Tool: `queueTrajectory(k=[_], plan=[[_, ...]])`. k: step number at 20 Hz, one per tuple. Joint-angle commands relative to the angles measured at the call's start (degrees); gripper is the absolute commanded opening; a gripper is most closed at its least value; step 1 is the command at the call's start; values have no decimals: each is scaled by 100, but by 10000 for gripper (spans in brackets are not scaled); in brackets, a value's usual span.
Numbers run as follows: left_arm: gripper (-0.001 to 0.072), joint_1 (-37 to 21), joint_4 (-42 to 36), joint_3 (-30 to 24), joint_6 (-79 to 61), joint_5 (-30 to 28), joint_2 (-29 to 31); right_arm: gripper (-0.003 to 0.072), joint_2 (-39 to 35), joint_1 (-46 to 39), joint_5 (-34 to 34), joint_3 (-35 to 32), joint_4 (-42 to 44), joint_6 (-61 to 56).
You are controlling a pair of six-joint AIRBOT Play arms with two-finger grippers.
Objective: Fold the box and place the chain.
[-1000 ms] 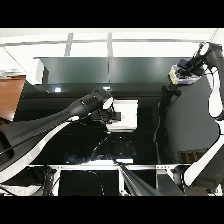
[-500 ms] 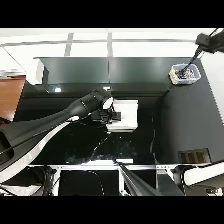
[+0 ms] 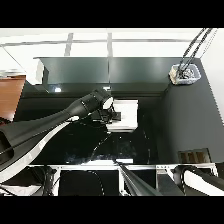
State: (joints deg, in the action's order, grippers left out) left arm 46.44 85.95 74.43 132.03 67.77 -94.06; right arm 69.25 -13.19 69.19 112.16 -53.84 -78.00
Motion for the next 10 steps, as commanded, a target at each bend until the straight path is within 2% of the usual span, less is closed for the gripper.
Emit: queueTrajectory(k=[1, 6, 10], plan=[[22, -4, 7, 2, 0, -2, -2, 8, -503, 0, 133, -4, 933, 140], [22, -2, 4, 2, 0, 2, -2, 9, -636, 179, 564, -7, 1510, 153], [22, 0, -11, 2, -2, 0, -2, 10, -636, 944, 789, -24, 1504, 153]])
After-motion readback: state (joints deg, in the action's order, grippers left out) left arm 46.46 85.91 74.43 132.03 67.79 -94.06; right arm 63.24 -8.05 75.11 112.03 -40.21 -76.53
